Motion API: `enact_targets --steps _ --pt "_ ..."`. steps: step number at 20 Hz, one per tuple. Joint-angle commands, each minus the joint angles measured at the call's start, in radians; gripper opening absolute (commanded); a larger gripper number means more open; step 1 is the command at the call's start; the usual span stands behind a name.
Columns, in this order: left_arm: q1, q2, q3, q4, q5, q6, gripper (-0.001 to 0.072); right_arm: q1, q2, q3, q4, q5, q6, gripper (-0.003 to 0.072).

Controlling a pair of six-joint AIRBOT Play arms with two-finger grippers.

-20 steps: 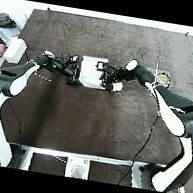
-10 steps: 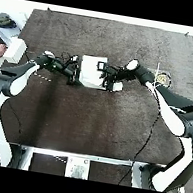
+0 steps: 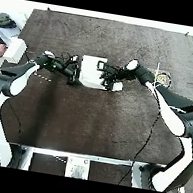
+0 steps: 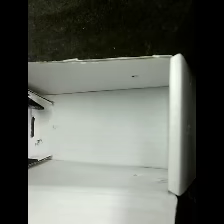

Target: Fold the box and place the chain.

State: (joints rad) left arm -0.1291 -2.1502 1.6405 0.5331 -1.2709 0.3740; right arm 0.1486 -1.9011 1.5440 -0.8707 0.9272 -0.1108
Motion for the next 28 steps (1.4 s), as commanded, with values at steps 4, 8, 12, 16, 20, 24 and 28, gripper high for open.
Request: enact_targets --steps 4,8,12,16,20,24,28 --pt "0.001 0.000 0.000 0.001 -0.001 0.000 0.0243 0.000 0.000 0.001 0.000 -0.004 0.009 0.0596" --pt "0.001 0.000 0.000 0.001 -0.001 0.000 0.0243 0.000 0.005 0.001 -0.060 0.000 0.067 0.0579" --pt "0.001 0.000 0.000 0.001 -0.001 0.000 0.0243 -0.001 0.056 0.002 -0.215 0.038 0.184 0.0246" --pt "0.001 0.000 0.000 0.001 0.000 0.000 0.0243 -0.003 0.145 0.002 -0.399 0.072 0.408 -0.0001" --pt "0.001 0.000 0.000 0.001 0.000 0.000 0.0243 -0.082 0.212 0.002 -0.431 0.106 0.783 -0.0015" --pt "0.001 0.000 0.000 0.001 0.000 0.000 0.0243 -0.241 0.211 -0.027 -0.259 0.228 1.003 -0.0015" --pt "0.001 0.000 0.000 0.001 0.000 0.000 0.0243 -0.349 0.207 -0.150 -0.062 0.181 1.032 -0.0016"
